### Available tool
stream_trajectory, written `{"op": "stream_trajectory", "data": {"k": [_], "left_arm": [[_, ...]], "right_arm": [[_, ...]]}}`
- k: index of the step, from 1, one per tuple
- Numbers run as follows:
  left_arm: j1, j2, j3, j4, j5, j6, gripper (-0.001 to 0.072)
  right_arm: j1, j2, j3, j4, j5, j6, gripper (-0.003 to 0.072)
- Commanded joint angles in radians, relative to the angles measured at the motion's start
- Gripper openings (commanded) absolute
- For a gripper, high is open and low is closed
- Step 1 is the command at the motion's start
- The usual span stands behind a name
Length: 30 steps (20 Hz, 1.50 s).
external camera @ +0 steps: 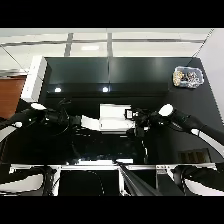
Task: Fold the box and place the chain.
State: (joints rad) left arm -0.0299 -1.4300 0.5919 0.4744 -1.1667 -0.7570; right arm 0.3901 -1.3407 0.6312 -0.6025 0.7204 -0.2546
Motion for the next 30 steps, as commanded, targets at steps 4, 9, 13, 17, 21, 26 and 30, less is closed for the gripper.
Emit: {"op": "stream_trajectory", "data": {"k": [4,9,13,17,21,26,30], "left_arm": [[-0.034,0.0,0.038,-0.008,0.003,-0.011,0.0399],[-0.066,0.0,0.06,-0.015,0.002,-0.036,0.0639],[-0.135,0.0,0.13,-0.014,0.008,-0.045,0.0639],[-0.18,0.0,0.204,0.078,0.017,-0.169,0.0633],[-0.275,0.0,0.28,0.283,0.069,-0.364,0.0625],[-0.395,0.0,0.339,0.47,0.148,-0.599,0.0625],[-0.443,0.0,0.343,0.497,0.195,-0.692,0.0619]], "right_arm": [[0.001,0.0,0.0,0.0,0.0,0.0,0.0199],[0.001,0.0,0.0,0.0,0.0,0.0,0.02],[0.001,0.0,0.0,0.0,0.0,0.0,0.02],[0.001,0.0,0.0,0.0,0.0,0.0,0.02],[0.001,0.0,0.0,0.0,0.0,0.0,0.0199],[0.001,0.0,0.0,0.0,0.0,0.0,0.02],[0.001,0.0,0.0,0.0,-0.001,0.0,0.02]]}}
